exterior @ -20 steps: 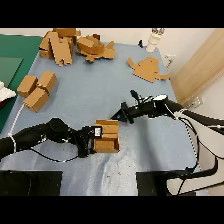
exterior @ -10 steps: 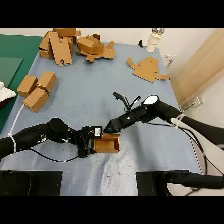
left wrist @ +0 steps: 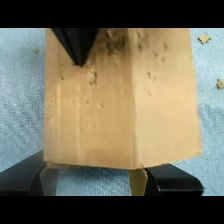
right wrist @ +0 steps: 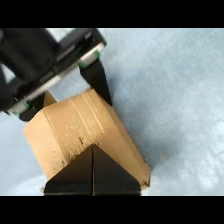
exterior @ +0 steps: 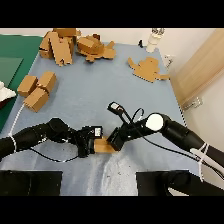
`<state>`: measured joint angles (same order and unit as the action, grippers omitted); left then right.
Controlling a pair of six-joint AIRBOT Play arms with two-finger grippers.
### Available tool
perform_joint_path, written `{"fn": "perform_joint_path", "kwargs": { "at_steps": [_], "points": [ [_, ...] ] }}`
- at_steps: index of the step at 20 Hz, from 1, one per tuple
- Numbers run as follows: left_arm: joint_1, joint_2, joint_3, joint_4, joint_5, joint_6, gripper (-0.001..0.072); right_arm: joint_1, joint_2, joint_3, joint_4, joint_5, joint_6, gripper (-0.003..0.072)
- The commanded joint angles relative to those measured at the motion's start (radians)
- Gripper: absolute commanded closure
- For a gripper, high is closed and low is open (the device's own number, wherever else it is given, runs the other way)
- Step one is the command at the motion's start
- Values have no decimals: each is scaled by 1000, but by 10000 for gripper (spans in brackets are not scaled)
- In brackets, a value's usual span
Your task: Fold the box.
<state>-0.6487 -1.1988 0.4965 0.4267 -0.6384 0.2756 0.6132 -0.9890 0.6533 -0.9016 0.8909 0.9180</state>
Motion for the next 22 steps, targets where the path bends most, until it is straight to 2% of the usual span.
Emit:
{"fn": "perform_joint_path", "kwargs": {
  "at_steps": [1,9,10,11,12,18,20,22],
  "points": [
    [0,0,1,0,0,0,267,87,31,-18,-142,-68,14,681],
    [0,0,1,0,0,0,267,283,121,-18,-407,-190,6,680],
    [0,0,1,0,0,0,267,292,126,-18,-414,-187,6,659],
    [0,0,1,0,0,0,267,297,126,-18,-407,-182,6,473],
    [0,0,1,0,0,0,267,303,126,-18,-407,-168,6,342],
    [0,0,1,0,0,0,267,318,121,-18,-413,-155,5,333],
    [0,0,1,0,0,0,267,318,116,-18,-411,-155,-18,301],
    [0,0,1,0,0,0,267,318,116,-18,-412,-153,-21,301]
  ]
}}
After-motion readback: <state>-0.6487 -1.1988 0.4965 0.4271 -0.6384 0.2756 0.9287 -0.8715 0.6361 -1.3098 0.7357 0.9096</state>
